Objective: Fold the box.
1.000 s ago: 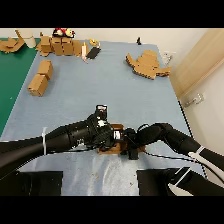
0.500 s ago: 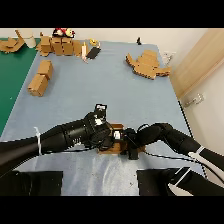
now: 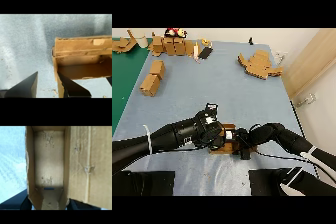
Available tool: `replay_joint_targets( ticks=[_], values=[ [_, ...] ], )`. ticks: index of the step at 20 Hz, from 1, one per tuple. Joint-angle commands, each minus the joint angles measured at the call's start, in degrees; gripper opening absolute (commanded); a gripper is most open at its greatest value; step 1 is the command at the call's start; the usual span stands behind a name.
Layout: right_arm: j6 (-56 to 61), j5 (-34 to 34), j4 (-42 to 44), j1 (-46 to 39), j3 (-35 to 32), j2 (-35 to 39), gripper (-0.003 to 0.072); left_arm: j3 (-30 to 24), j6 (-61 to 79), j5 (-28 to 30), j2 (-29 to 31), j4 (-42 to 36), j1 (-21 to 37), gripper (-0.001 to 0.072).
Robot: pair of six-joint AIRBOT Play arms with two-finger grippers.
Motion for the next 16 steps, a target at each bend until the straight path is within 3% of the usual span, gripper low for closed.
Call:
replay_joint_targets(
  ticks=[1, 8, 9, 10, 11, 14, 16],
  values=[
    [0.0, 0.0, 0.0, 0.0, 0.0, 0.0, 0.0495, 0.0, 0.2, 0.0, 0.0, 0.0, 0.0, 0.0345],
    [0.0, 0.0, 0.0, 0.0, 0.0, 0.0, 0.0495, 0.0, 0.4, -3.9, 0.0, 0.9, 0.1, 0.0344],
    [0.0, 0.0, 0.0, 0.0, 0.0, 0.0, 0.0495, 0.0, 0.4, -4.6, 0.1, 1.1, 0.1, 0.0285],
    [0.0, 0.0, 0.0, 0.0, 0.0, 0.0, 0.0495, 0.0, 0.3, -4.7, 0.3, 1.0, 0.2, 0.0058],
    [0.0, 0.0, 0.0, 0.0, 0.0, 0.0, 0.0495, 0.0, 0.3, -4.6, 0.6, 1.3, 0.2, 0.0013],
    [0.0, 0.0, 0.0, 0.0, 0.0, 0.0, 0.0495, -0.3, 4.3, -5.8, 1.8, 3.0, 0.7, 0.0012],
    [0.0, 0.0, 0.0, 0.0, 0.0, 0.0, 0.0495, -2.4, 14.3, -3.0, 4.5, 2.8, 0.6, 0.0012]
  ],
)
